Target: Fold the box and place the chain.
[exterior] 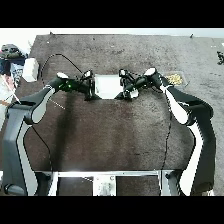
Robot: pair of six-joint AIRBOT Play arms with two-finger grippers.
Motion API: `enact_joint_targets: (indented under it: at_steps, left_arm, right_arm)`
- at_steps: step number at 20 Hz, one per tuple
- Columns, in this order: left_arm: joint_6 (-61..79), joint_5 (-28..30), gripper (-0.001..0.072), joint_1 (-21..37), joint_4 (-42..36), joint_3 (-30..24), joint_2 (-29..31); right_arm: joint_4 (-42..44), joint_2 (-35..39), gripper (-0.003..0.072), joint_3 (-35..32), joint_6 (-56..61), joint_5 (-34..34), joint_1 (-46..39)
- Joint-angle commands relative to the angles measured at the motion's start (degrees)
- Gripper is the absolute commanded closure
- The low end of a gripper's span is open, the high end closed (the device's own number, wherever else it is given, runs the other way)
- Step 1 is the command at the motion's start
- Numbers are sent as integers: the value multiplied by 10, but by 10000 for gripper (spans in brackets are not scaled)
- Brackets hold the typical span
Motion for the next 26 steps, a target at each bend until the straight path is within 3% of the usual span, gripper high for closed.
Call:
enact_joint_targets:
  at_steps: [1, 23, 24, 25, 26]
  left_arm:
    - [0, 0, 315, 0, 0, 0, 0]
    - [0, 0, 315, 0, -2, 0, 0]
    - [0, 0, 315, 0, -2, 0, 0]
    - [0, 0, 315, 0, -2, 0, 0]
    - [0, 0, 315, 0, -2, 0, 0]
  right_arm:
    - [0, 0, 179, 0, 0, 0, 0]
    - [4, 1, 177, 0, 9, 5, 1]
    - [6, 3, 95, 0, 9, 3, 0]
    - [6, 6, -34, 0, 9, 2, 0]
    - [6, 9, -34, 0, 9, 3, -1]
